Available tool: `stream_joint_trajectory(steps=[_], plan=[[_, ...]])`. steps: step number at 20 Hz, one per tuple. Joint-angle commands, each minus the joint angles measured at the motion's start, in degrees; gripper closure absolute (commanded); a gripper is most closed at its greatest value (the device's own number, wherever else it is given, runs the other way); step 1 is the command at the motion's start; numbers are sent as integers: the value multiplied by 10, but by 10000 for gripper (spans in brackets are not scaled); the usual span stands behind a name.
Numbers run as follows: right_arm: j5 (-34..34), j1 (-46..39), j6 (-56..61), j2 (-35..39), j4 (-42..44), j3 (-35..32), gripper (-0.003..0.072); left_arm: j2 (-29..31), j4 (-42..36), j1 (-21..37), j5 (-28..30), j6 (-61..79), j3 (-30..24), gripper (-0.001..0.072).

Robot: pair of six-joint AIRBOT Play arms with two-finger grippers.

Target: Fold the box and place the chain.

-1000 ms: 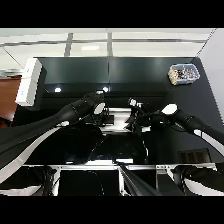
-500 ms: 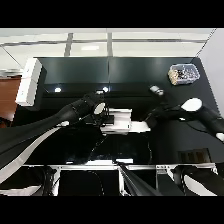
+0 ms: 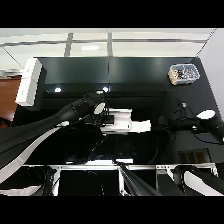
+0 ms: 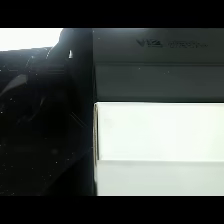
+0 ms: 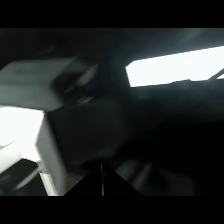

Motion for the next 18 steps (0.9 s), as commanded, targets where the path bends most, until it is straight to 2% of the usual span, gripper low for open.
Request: stream_joint_trajectory(steps=[1,3,6,7,8,9,14,15,16,18], plan=[[-21,81,-64,-63,164,-9,671,0,0,0,-1,0,1,682],[-29,121,-90,-70,174,11,670,0,0,0,-1,0,1,682],[23,123,-99,-70,121,61,665,0,0,0,-1,0,1,683],[39,123,-99,-70,110,74,511,0,0,0,-1,0,1,682],[53,124,-99,-70,113,84,248,0,0,0,-1,0,1,683],[63,125,-99,-70,118,93,76,0,0,0,-1,0,1,682],[50,178,-73,-70,129,127,74,0,0,0,-1,0,1,682],[39,195,-56,-70,127,134,108,0,0,0,-1,0,1,682],[26,212,-37,-70,119,141,207,0,0,0,-1,0,1,682],[4,244,34,-70,72,160,207,0,0,0,0,0,1,683]])
